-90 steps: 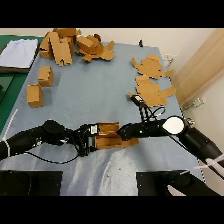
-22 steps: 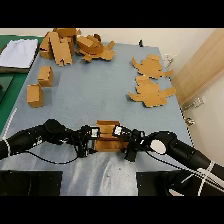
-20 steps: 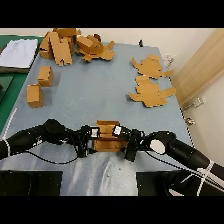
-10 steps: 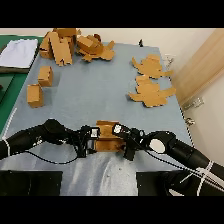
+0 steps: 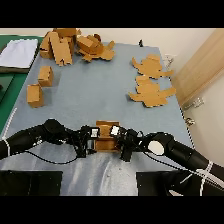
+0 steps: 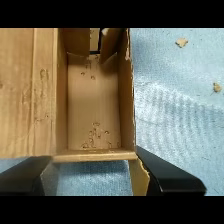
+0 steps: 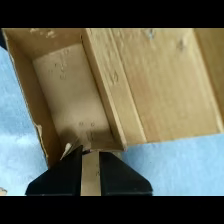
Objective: Fold the box.
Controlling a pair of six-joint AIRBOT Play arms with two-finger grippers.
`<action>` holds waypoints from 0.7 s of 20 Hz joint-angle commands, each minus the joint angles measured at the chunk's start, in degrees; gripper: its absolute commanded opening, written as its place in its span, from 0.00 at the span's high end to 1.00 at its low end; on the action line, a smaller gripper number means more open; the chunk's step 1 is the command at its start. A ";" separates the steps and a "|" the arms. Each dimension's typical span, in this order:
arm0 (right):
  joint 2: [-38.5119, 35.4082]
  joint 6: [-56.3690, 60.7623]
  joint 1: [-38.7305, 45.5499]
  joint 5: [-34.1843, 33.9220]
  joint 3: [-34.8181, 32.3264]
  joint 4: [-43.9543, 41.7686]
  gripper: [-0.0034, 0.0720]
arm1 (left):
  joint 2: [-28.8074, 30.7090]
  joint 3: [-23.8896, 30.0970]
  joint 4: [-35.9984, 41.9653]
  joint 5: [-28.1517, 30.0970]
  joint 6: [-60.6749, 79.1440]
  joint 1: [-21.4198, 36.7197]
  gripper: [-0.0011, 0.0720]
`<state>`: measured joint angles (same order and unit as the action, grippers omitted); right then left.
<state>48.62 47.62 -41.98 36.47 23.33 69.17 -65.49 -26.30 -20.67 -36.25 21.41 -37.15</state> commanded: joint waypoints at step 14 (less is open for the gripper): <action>4.52 -0.31 -1.70 -3.52 0.04 -5.14 0.51 | 0.00 -0.04 0.02 0.09 -0.02 -0.02 0.27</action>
<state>52.66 47.09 -43.46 32.69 23.33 65.39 -65.49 -26.30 -20.71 -36.25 21.45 -37.15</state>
